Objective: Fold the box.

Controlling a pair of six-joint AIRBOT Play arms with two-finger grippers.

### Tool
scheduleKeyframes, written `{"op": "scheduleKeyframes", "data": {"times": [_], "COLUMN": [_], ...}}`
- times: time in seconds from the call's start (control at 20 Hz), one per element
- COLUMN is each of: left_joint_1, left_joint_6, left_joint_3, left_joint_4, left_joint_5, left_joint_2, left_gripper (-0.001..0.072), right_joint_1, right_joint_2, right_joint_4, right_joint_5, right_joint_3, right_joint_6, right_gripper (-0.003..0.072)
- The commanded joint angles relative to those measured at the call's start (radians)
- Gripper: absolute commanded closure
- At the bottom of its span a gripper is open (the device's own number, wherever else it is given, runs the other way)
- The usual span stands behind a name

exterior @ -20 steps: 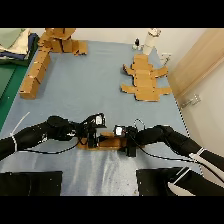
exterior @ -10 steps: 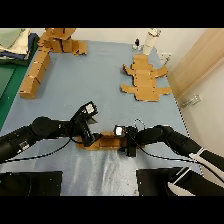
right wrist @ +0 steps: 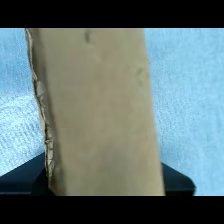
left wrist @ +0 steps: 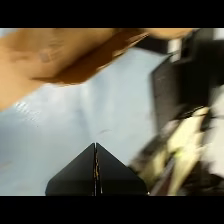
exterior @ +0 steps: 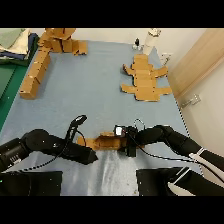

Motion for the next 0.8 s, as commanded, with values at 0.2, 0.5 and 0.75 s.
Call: {"op": "scheduleKeyframes", "data": {"times": [0.2,0.5,0.75], "left_joint_1": [-0.1,-0.018,-0.035], "left_joint_6": [0.357,1.036,1.098], "left_joint_3": [-0.06,-0.048,0.039], "left_joint_4": [-0.864,-1.602,-1.501], "left_joint_5": [0.404,0.263,0.492], "left_joint_2": [-0.111,-0.253,-0.362], "left_gripper": [0.0699,0.0699,0.07], "right_joint_1": [0.0,0.0,0.0], "right_joint_2": [0.001,0.001,0.001], "right_joint_4": [0.0,0.0,0.0], "right_joint_5": [0.0,0.0,0.0], "right_joint_3": [0.001,0.001,0.001], "right_joint_6": [0.0,0.0,0.0], "right_gripper": [0.0174,0.0174,0.0174]}}
